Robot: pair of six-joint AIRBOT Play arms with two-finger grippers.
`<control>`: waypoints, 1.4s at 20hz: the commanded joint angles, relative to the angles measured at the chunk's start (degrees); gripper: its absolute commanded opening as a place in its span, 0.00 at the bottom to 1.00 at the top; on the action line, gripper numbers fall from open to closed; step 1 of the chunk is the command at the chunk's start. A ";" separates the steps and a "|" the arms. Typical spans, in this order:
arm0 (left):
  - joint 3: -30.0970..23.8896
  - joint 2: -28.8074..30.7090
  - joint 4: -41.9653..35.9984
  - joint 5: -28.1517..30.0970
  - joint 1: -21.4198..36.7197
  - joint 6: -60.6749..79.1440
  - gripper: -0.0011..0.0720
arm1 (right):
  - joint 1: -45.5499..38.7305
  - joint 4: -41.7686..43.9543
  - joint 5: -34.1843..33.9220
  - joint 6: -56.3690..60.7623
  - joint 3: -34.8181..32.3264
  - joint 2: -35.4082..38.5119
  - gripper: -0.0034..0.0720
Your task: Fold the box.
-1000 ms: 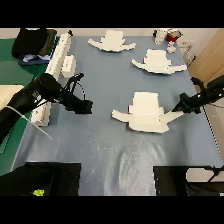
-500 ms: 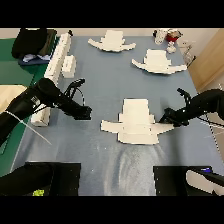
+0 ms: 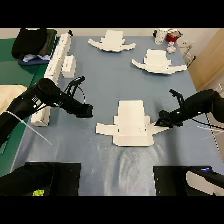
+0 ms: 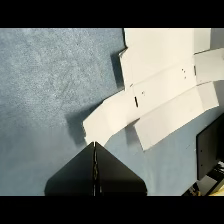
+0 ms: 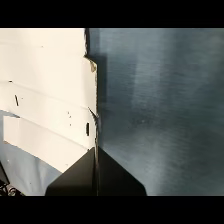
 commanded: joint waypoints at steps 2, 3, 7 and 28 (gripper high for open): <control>-0.02 -0.04 0.11 1.90 0.28 0.72 0.04 | 7.23 1.55 6.71 -1.92 -2.75 2.38 0.05; -0.02 -0.04 -0.17 1.92 0.83 1.27 0.04 | 9.03 1.57 9.16 -1.79 -4.31 3.69 0.05; -0.02 -2.16 -9.92 -1.81 8.02 8.44 0.38 | 13.79 1.62 16.39 -1.77 -9.73 8.90 0.05; 18.99 -37.09 -24.52 -15.13 3.67 34.36 0.40 | 21.46 1.29 22.88 -1.31 -10.75 10.40 0.05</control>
